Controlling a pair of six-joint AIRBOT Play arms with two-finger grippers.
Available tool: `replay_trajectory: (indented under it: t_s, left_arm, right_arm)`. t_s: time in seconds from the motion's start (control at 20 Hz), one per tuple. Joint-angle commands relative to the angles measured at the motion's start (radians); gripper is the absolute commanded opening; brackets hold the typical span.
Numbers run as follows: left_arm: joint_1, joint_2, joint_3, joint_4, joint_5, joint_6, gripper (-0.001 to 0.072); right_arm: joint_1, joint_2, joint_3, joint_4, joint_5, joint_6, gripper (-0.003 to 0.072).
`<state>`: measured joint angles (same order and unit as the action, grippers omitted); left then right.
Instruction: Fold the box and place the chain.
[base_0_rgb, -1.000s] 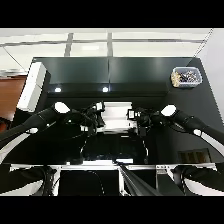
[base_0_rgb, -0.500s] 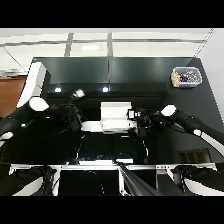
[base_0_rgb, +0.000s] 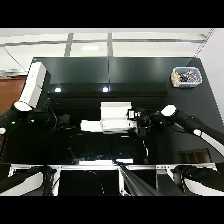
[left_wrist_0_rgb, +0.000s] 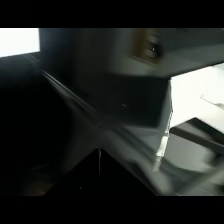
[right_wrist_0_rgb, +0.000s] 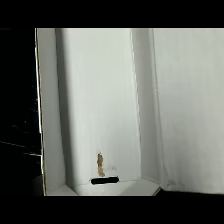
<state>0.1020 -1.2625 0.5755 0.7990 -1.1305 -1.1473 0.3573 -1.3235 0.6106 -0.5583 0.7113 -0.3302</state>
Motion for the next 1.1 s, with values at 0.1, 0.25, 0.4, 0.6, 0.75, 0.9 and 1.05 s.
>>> replay_trajectory:
  t_s: [0.1, 0.25, 0.4, 0.6, 0.75, 0.9, 1.05]
  left_arm:
    - [-0.112, -0.188, 0.005, -0.321, -0.026, 0.132, 0.0028]
    - [-0.196, -0.215, 0.054, -0.294, -0.014, 0.132, 0.0028]
    - [-0.212, -0.216, 0.091, -0.279, -0.005, 0.151, 0.0032]
    - [-0.197, -0.216, 0.12, -0.273, -0.034, 0.153, 0.0469]
    - [-0.197, -0.216, 0.15, -0.272, -0.085, 0.153, 0.0711]
    - [-0.224, -0.216, 0.167, -0.275, -0.118, 0.152, 0.0708]
    - [-0.266, -0.216, 0.201, -0.277, -0.144, 0.153, 0.0665]
  right_arm:
    - [0.001, 0.0, 0.0, 0.0, 0.0, 0.0, 0.0137]
    - [0.001, 0.0, 0.0, 0.0, 0.0, 0.0, 0.0136]
    - [0.001, 0.0, 0.0, 0.0, 0.0, 0.0, 0.0136]
    - [0.001, 0.0, 0.0, 0.0, 0.0, 0.0, 0.0136]
    - [0.001, 0.0, 0.0, 0.0, 0.0, 0.0, 0.0137]
    - [0.001, 0.0, 0.0, 0.0, 0.0, 0.0, 0.0137]
    - [0.001, 0.0, 0.0, 0.0, 0.0, 0.0, 0.0137]
